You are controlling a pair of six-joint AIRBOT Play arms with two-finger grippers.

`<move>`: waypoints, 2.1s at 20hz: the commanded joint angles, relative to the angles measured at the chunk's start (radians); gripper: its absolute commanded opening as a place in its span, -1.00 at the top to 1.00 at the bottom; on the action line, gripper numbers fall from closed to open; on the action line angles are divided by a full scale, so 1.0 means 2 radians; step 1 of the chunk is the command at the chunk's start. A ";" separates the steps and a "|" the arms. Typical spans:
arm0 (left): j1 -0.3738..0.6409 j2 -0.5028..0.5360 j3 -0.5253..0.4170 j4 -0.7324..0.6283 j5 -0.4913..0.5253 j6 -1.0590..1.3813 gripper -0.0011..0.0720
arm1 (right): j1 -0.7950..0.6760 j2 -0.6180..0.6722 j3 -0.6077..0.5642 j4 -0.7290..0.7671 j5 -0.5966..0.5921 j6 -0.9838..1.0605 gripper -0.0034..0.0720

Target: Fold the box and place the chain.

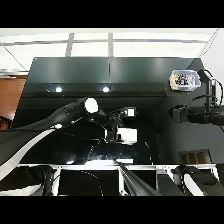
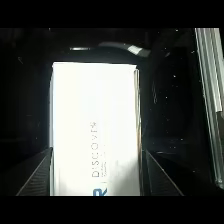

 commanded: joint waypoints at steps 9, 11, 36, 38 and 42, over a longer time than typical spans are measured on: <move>-0.057 -0.023 -0.001 0.138 0.116 -0.091 -0.98 | 0.000 0.000 0.000 0.000 -0.002 -0.002 0.88; -0.057 -0.022 -0.001 0.138 0.104 -0.091 -0.61 | 0.000 0.000 0.000 0.001 -0.001 -0.001 0.88; 0.543 -0.252 0.420 0.271 0.020 -0.383 0.29 | 0.001 0.000 0.000 0.004 -0.010 0.073 0.88; 0.534 -0.281 0.446 0.271 0.018 -0.383 0.29 | 0.001 0.000 0.000 0.004 -0.025 0.074 0.88; 0.514 -0.288 0.450 0.272 0.035 -0.386 -0.98 | 0.001 0.000 0.000 0.010 -0.020 0.079 0.88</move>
